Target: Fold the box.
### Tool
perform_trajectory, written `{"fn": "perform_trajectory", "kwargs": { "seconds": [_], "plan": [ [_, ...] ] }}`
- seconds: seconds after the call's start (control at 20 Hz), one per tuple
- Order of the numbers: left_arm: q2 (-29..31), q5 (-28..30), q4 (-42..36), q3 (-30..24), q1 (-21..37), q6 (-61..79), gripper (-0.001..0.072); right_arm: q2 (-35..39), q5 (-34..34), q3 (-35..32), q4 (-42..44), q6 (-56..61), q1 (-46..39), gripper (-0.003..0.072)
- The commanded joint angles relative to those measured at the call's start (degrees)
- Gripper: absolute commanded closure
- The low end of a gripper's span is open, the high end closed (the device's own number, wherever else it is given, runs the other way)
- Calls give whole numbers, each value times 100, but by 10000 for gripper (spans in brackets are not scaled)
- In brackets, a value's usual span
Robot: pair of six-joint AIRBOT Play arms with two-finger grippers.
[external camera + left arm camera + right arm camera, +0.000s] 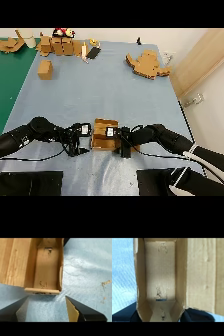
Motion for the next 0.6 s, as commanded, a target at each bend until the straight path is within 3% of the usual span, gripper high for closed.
{"fn": "perform_trajectory", "kwargs": {
  "seconds": [0.0, 0.55],
  "plan": [
    [-219, -98, -44, 4, 11, 280, -10, 4, -2, 4, 0, 2, 2, 106],
    [-461, 284, -772, 13, 46, 461, -11, 4, 0, 4, 0, 2, 2, 105]
  ]
}}
